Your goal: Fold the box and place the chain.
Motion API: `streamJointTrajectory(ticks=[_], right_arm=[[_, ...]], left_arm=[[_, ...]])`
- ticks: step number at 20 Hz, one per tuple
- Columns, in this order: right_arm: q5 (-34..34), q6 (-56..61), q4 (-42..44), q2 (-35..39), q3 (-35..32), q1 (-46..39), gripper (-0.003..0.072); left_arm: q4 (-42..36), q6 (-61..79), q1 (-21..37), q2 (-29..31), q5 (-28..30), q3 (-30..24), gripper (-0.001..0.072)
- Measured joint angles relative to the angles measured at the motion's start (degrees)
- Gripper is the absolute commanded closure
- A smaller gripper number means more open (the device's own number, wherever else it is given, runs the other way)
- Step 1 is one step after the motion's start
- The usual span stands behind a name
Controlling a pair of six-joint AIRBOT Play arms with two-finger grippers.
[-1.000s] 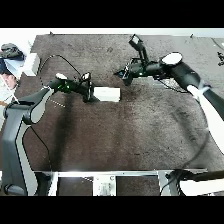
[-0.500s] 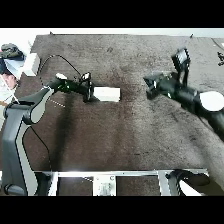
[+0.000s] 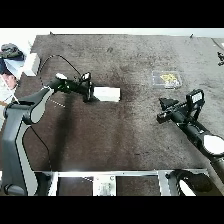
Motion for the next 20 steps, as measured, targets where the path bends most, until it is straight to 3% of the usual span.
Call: streamJointTrajectory(ticks=[1, 2, 3, 12, 20], right_arm=[[0.00, 0.00, 0.00, 0.33, -0.46, 0.00, 0.0678], [-0.35, 0.02, 0.00, 0.61, -0.66, -0.02, 0.0678], [-0.59, 0.04, 0.04, 0.81, -0.87, -0.02, 0.0678], [-0.98, 0.04, 0.02, 1.27, -1.38, 0.00, 0.0677], [-1.01, 0.02, 0.02, 1.27, -1.38, -0.02, 0.0678]], left_arm=[[-0.02, 0.00, 0.00, 0.00, 0.00, 0.00, 0.0246], [-0.09, 0.02, 0.00, 0.00, -0.02, 0.00, 0.0408], [-0.24, 0.00, 0.00, 0.00, 0.00, 0.00, 0.0692], [-6.45, -1.73, 0.87, 2.78, -1.62, -0.04, 0.0705], [-9.44, -19.87, 11.37, 19.17, 9.64, -0.04, 0.0706]])
